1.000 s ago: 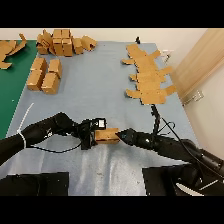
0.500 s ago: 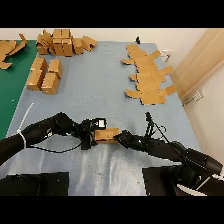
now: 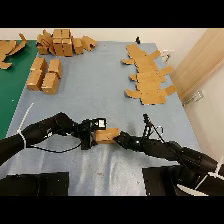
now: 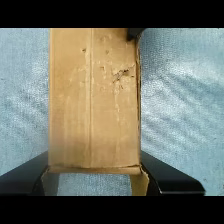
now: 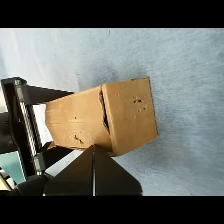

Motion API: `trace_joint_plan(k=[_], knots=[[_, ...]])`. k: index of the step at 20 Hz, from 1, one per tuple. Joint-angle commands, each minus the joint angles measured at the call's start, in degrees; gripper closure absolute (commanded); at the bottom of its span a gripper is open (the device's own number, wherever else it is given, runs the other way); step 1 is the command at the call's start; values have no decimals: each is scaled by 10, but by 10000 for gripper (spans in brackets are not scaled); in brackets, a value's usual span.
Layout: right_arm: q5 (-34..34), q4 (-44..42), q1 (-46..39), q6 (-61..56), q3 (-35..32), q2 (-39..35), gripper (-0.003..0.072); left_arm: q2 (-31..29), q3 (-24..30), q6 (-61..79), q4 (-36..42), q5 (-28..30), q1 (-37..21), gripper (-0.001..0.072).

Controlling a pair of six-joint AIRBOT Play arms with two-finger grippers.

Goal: Fold the box.

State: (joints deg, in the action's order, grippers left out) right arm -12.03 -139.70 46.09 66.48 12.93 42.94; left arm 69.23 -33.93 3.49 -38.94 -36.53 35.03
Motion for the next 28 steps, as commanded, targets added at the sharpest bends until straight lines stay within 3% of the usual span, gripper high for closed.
trace_joint_plan(k=[1,4,7,11,12,13,23,26,28], knots=[[-2,8,1,1,0,2,684,0,0,0,0,0,0,196],[-21,49,0,49,14,-35,683,0,0,0,0,0,0,196],[-37,151,-11,49,31,-107,684,0,0,0,0,0,0,196],[-75,276,-105,15,35,-135,680,0,0,0,0,0,0,196],[-89,296,-127,15,38,-129,615,0,0,0,0,0,0,196],[-99,304,-148,15,41,-122,576,0,0,0,0,0,0,196],[-101,258,-172,14,47,-111,581,0,0,6,2,23,0,196],[-100,258,-172,14,47,-111,584,0,-1,-9,55,27,0,197],[-101,257,-172,-4,47,-111,584,-2,-5,-48,64,59,-2,197]])
